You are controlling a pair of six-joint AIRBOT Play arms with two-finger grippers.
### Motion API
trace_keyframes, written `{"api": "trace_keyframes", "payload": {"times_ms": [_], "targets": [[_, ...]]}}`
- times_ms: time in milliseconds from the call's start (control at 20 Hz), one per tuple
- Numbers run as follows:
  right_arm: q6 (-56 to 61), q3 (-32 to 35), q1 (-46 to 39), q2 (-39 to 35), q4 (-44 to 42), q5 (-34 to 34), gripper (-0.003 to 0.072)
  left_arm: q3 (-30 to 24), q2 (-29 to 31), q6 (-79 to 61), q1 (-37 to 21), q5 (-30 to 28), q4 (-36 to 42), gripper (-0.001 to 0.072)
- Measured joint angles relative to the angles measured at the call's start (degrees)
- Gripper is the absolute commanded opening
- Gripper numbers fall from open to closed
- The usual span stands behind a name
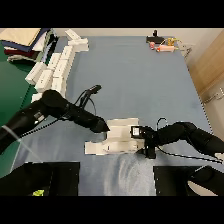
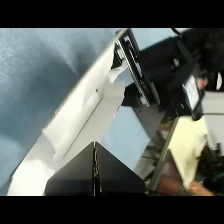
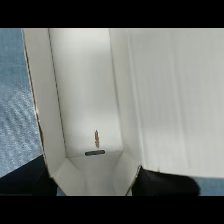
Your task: Fold the box.
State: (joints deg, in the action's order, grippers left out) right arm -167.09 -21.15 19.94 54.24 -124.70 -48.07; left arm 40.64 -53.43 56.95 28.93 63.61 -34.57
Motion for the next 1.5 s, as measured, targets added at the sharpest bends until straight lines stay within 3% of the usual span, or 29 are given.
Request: {"api": "trace_keyframes", "payload": {"times_ms": [100, 150, 200, 250, 300, 500, 800, 950, 1150, 1250, 1350, 1400, 1450, 1500], "targets": [[0.00, 0.00, 0.00, 0.00, 0.00, 0.00, 0.0515, -0.63, 6.47, -1.27, -0.48, 2.36, -4.28, 0.0015], [0.00, 0.00, 0.00, 0.02, 0.02, 0.00, 0.0515, -1.27, 9.55, -3.15, -0.61, 3.15, -5.90, 0.0076], [0.00, 0.00, 0.00, 0.02, 0.00, 0.00, 0.0515, -2.10, 12.11, -5.27, -0.72, 3.50, -7.06, 0.0470], [0.00, 0.00, 0.00, 0.00, 0.02, 0.00, 0.0515, -3.13, 14.29, -7.28, -0.79, 3.72, -7.82, 0.0669], [0.00, 0.00, 0.00, 0.02, 0.02, 0.00, 0.0515, -4.39, 16.11, -9.07, -0.92, 3.39, -8.57, 0.0678], [0.00, 0.00, 0.00, 0.00, 0.02, 0.00, 0.0515, -9.66, 18.40, -17.18, -0.98, -0.07, -10.08, 0.0678], [0.00, 0.00, 0.00, 0.02, 0.02, 0.00, 0.0515, -15.28, 14.14, -34.95, -0.81, -3.52, -10.58, 0.0677], [-0.02, 0.00, 0.00, 0.00, 0.02, 0.00, 0.0515, -16.33, 11.10, -40.96, 1.95, -6.14, -10.71, 0.0676], [-0.02, 0.00, 0.00, 0.00, 0.00, 0.00, 0.0515, -16.76, 6.54, -44.17, 8.17, -13.94, -10.80, 0.0674], [-0.02, 0.00, 0.00, 0.00, 0.02, 0.00, 0.0515, -16.90, 4.24, -44.83, 10.58, -17.20, -10.75, 0.0496], [0.00, 0.00, 0.00, 0.00, 0.02, 0.00, 0.0515, -16.87, 2.45, -45.16, 12.24, -19.56, -10.58, 0.0458], [-0.02, 0.00, 0.00, 0.00, 0.02, 0.00, 0.0515, -16.87, 1.75, -45.20, 12.94, -20.46, -10.43, 0.0405], [0.00, 0.00, 0.00, 0.00, 0.02, 0.00, 0.0515, -16.83, 1.25, -45.22, 13.55, -21.20, -10.23, 0.0229], [0.00, 0.00, 0.00, 0.00, 0.02, 0.00, 0.0515, -16.83, 0.79, -45.38, 14.19, -22.21, -10.03, 0.0214]]}}
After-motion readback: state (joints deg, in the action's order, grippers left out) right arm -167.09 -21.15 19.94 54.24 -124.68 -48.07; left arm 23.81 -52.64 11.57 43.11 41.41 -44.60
